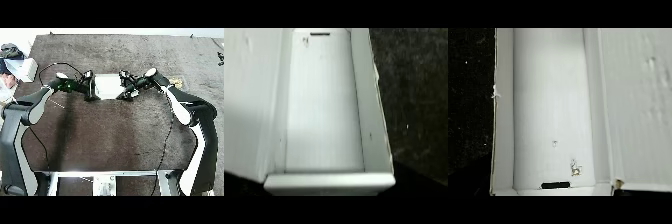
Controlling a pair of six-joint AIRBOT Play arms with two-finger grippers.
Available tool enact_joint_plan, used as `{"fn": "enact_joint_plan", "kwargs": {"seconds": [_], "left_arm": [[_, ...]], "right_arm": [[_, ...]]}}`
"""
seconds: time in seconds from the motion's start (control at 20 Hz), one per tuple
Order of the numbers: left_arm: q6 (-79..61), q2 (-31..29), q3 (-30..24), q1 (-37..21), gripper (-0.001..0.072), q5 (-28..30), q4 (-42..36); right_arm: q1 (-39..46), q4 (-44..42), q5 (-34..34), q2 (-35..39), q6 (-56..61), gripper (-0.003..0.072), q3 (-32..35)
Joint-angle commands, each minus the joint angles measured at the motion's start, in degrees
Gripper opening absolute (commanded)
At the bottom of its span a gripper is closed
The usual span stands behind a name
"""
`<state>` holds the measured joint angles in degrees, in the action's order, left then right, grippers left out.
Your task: Fold the box and place the chain.
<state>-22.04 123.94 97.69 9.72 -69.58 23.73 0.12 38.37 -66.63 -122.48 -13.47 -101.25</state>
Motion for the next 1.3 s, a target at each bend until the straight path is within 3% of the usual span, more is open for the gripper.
{"fn": "enact_joint_plan", "kwargs": {"seconds": [0.0, 0.55, 0.6, 0.7, 0.75, 0.8, 1.25], "left_arm": [[-0.46, -0.02, 0.11, 0.63, 0.0719, 0.26, 0.33], [-0.50, 0.00, 0.09, 0.94, 0.0718, 1.75, 1.36], [-0.48, 0.00, 0.09, 0.94, 0.0677, 1.75, 1.38], [-0.50, 0.00, 0.09, 0.94, 0.0493, 1.64, 1.42], [-0.50, 0.00, 0.09, 0.94, 0.0311, 1.53, 1.42], [-0.50, 0.00, 0.09, 0.94, 0.0249, 1.60, 1.44], [-0.48, 0.00, 0.09, 0.94, 0.0254, 1.66, 1.53]], "right_arm": [[-0.02, -0.02, -0.02, -0.02, 0.00, 0.0269, -0.04], [-0.02, 0.00, -0.02, -0.02, 0.00, 0.0269, -0.04], [-0.02, 0.00, -0.02, -0.02, 0.00, 0.0270, -0.04], [-0.02, -0.02, -0.02, -0.02, 0.00, 0.0270, -0.04], [-0.02, -0.02, -0.02, -0.02, 0.00, 0.0269, -0.04], [-0.02, 0.00, -0.02, -0.02, 0.00, 0.0269, -0.04], [-0.02, 0.00, -0.02, -0.02, 0.00, 0.0270, -0.04]]}}
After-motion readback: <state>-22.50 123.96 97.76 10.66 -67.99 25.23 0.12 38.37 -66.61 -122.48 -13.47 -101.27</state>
